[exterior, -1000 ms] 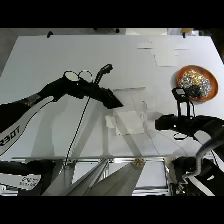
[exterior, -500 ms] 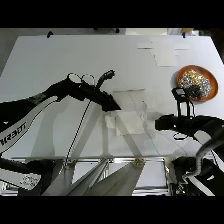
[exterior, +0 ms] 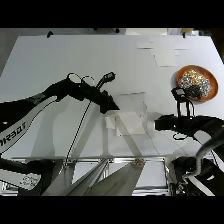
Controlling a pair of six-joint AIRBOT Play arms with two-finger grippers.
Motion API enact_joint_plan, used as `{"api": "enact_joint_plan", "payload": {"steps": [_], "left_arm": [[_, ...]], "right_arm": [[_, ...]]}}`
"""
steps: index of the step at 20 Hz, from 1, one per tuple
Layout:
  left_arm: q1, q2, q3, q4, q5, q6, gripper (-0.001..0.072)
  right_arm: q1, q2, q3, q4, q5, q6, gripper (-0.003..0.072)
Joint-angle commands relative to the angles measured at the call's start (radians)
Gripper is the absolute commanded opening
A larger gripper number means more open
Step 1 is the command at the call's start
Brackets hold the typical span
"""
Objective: Fold the box and place the chain.
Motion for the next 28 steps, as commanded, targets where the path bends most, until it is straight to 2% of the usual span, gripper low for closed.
{"api": "enact_joint_plan", "payload": {"steps": [1, 4, 8, 10, 13, 16, 18, 24, 28], "left_arm": [[-0.001, 0.006, 0.001, 0.003, 0.011, 0.119, 0.0002], [0.000, 0.026, 0.001, 0.004, 0.014, 0.227, 0.0002], [-0.009, 0.046, 0.000, 0.026, 0.034, 0.224, -0.0006], [-0.050, 0.078, -0.002, 0.081, 0.042, 0.178, -0.0009], [-0.106, 0.180, -0.081, 0.096, 0.159, 0.137, -0.0009], [-0.097, 0.248, -0.197, -0.032, 0.178, 0.262, -0.0004], [-0.084, 0.242, -0.213, -0.068, 0.163, 0.298, 0.0001], [-0.089, 0.222, -0.213, 0.017, 0.293, 0.328, 0.0003], [-0.089, 0.176, -0.213, 0.020, 0.293, 0.328, 0.0003]], "right_arm": [[0.001, 0.001, 0.003, 0.042, -0.006, -0.013, 0.0138], [0.001, 0.012, 0.037, 0.055, -0.027, -0.093, 0.0140], [0.001, 0.035, 0.141, 0.050, -0.027, -0.196, 0.0140], [0.001, 0.059, 0.182, 0.039, -0.027, -0.227, 0.0140], [0.001, 0.118, 0.195, 0.032, -0.022, -0.241, 0.0140], [0.001, 0.147, 0.195, 0.033, 0.011, -0.241, 0.0139], [0.001, 0.146, 0.194, 0.037, 0.014, -0.240, 0.0139], [0.001, 0.146, 0.194, 0.040, 0.015, -0.240, 0.0139], [0.001, 0.146, 0.194, 0.040, 0.014, -0.240, 0.0139]]}}
